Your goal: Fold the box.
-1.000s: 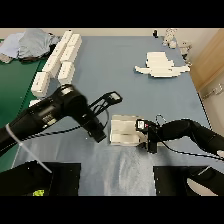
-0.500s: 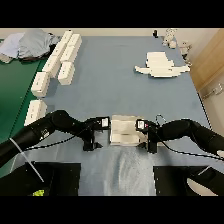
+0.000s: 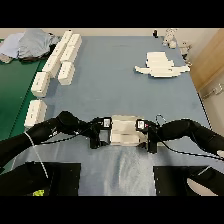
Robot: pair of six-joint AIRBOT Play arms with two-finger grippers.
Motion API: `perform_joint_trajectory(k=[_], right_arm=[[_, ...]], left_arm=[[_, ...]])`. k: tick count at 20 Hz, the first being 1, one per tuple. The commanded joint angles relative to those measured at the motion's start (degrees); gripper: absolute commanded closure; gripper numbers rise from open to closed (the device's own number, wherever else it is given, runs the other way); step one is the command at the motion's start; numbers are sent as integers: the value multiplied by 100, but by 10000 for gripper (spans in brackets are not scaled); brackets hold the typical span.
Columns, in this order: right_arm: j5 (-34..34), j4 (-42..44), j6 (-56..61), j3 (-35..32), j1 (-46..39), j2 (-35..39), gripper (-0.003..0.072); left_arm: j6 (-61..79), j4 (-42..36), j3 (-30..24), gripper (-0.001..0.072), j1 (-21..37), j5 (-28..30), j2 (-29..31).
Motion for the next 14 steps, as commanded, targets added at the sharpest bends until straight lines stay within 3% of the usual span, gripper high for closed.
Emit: perform_joint_trajectory(k=[1, 7, 14], right_arm=[[0, 2, 2, -2, -2, 4, 188], [0, 2, 2, -2, -2, 4, 188], [2, 2, 2, -2, -2, 4, 188]], left_arm=[[238, -271, -9, 19, -7, 57, -52], [214, -278, -7, 19, -205, 85, -72], [175, -437, 39, 19, -369, 319, -490]])
